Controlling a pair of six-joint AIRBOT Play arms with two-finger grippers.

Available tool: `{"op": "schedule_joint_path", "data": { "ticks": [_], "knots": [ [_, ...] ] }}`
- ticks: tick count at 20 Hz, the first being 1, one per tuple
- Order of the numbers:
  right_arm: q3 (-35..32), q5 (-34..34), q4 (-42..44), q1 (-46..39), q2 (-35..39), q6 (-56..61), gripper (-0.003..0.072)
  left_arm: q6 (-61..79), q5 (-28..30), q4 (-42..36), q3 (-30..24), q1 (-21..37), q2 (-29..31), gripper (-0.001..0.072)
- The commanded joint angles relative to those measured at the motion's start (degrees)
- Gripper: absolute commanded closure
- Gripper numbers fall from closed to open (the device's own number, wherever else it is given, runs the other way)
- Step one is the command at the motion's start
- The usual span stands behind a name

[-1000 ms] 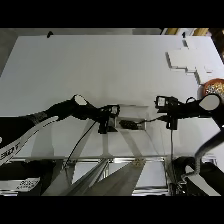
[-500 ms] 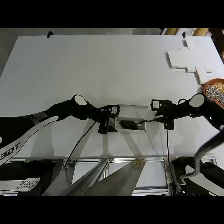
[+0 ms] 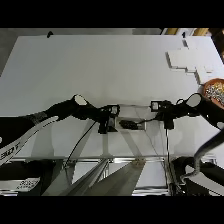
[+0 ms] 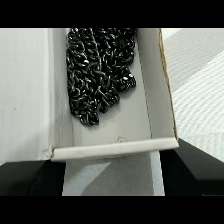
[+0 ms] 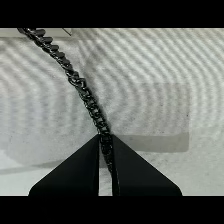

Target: Fold the box and place the chain.

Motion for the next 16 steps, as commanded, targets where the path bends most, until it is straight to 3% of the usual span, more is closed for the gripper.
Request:
{"op": "schedule_joint_path", "data": {
  "ticks": [1, 7, 10, 14, 16],
  "knots": [
    [-0.04, 1.49, -0.52, 0.0, 0.61, -0.02, 0.0664, 0.02, 0.02, 0.02, 0.04, 0.04, 0.02, 0.0675],
    [-0.04, 9.27, 0.46, 0.0, 15.04, 0.66, 0.0664, 0.02, 0.0, 0.02, 0.04, 0.04, 0.02, 0.0675],
    [-0.04, 11.45, 7.69, 0.87, 22.47, 0.63, 0.0664, 0.02, 0.0, 0.02, 0.04, 0.04, 0.02, 0.0675],
    [-0.07, 12.61, 17.25, 9.09, 25.35, 0.63, 0.0664, 0.02, 0.02, 0.02, 0.04, 0.04, 0.04, 0.0675],
    [-0.07, 9.05, 19.34, 15.5, 25.09, 0.7, 0.0664, 0.02, 0.02, 0.02, 0.04, 0.04, 0.02, 0.0675]
  ]
}}
